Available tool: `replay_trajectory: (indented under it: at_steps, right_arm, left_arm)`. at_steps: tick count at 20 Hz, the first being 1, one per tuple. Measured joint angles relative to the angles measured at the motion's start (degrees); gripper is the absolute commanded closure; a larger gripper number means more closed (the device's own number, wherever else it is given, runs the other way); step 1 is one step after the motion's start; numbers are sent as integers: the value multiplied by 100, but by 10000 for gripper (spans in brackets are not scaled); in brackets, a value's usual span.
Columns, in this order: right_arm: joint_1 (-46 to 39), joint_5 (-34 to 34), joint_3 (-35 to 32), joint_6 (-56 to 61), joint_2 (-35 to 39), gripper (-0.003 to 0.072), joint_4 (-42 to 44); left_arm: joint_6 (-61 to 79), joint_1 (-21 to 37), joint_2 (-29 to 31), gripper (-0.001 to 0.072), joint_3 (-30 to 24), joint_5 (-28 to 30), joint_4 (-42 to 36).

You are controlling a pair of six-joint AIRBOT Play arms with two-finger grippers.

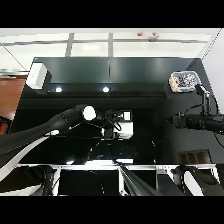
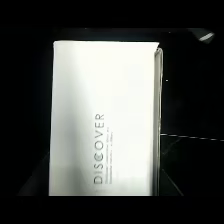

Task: Fold the box and place the chain.

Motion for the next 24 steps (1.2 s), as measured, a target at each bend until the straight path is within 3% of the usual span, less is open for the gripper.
replay_trajectory:
  at_steps: [1, 2, 6, 9, 12, 16, 20, 24]
  right_arm:
    - [0, 0, 0, 0, 0, 670, 2]
    - [0, 0, 0, 2, 0, 670, 0]
    - [0, 9, 0, 22, 0, 670, 0]
    - [0, 15, 0, 22, 0, 670, 0]
    - [0, 17, 0, 22, 0, 670, 0]
    - [0, 17, 0, 22, 0, 670, 2]
    - [0, -70, 0, 35, 0, 670, 4]
    - [0, -212, 0, 46, 0, 670, 4]
  left_arm:
    - [-7, -50, -13, 321, 0, 70, 52]
    - [-11, -90, -15, 441, 2, 133, 92]
    - [-396, 44, 229, 444, 0, -74, 317]
    - [-1340, 616, 658, 435, 0, -382, 927]
    - [-2745, 1751, 1137, 435, 0, -846, 1974]
    - [-4376, 3901, 1484, 435, 0, -1388, 2975]
    - [-5088, 5821, 1478, 435, 17, -1121, 3130]
    - [-5222, 6677, 966, 436, 339, -682, 3097]
